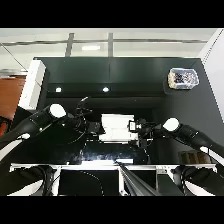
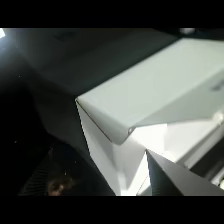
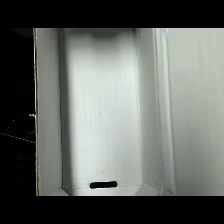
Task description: Fold the box and place the chain.
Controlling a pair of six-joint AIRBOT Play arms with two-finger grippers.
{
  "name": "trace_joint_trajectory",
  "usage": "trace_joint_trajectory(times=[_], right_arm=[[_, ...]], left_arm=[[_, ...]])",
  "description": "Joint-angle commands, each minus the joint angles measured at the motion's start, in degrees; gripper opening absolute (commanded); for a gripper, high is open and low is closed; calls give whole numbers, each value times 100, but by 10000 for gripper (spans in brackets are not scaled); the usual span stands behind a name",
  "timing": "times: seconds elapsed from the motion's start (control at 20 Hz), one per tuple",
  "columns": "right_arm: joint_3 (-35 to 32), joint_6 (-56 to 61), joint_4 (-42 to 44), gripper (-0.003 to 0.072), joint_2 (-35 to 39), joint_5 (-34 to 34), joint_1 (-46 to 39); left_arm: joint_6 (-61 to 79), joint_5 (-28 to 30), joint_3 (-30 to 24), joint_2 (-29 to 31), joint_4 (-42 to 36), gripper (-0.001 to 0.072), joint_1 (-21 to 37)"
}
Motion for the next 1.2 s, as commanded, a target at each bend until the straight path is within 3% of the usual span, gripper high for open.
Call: trace_joint_trajectory(times=[0.0, 0.15, 0.3, 0.55, 0.6, 0.7, 0.8, 0.9, 1.15], right_arm=[[-2, 2, 0, 535, -2, 2, 7], [-2, 17, 0, 535, -2, -20, 7], [-2, 22, 0, 535, -2, -24, 7], [-2, 35, -2, 534, -2, -44, 17], [-2, 37, 0, 535, -2, -44, 17], [-2, 37, 0, 534, -2, -46, 17], [-2, 39, 0, 534, -2, -46, 17], [-2, 39, 0, 535, -2, -48, 17], [-2, 52, 0, 534, -2, -57, 17]], left_arm=[[-715, 411, 15, 79, 323, 699, -323], [-1248, 415, 42, 79, 601, 684, -518], [-2636, 424, 326, 48, 2146, 684, -994], [-3939, 337, 870, 0, 3276, 682, -1659], [-4164, 317, 896, -4, 3292, 666, -1709], [-4201, 260, 898, -76, 3300, 529, -1775], [-4312, -136, 1049, -251, 3263, 485, -1829], [-4461, -409, 1307, -463, 3342, 480, -1945], [-4769, -452, 1563, -839, 3456, 480, -2157]])
